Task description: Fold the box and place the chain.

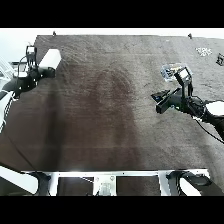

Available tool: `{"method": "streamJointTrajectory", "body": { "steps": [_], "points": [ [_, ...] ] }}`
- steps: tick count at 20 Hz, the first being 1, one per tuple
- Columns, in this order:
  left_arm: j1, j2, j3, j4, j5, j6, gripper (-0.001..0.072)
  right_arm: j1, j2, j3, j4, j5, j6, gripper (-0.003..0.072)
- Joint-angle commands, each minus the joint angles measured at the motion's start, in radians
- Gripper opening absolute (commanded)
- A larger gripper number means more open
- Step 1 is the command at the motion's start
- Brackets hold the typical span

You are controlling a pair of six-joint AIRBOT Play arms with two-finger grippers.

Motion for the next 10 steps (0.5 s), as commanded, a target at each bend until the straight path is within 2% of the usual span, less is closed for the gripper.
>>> {"method": "streamJointTrajectory", "body": {
  "steps": [1, 10],
  "points": [
    [0.029, -0.010, -0.075, 0.008, 0.127, -0.008, 0.0022, 0.000, 0.000, 0.000, 0.002, 0.000, 0.000, 0.0015],
    [0.040, -0.037, -0.076, -0.010, 0.151, -0.086, 0.0022, 0.000, 0.000, -0.001, 0.035, 0.001, 0.000, 0.0015]
  ]
}}
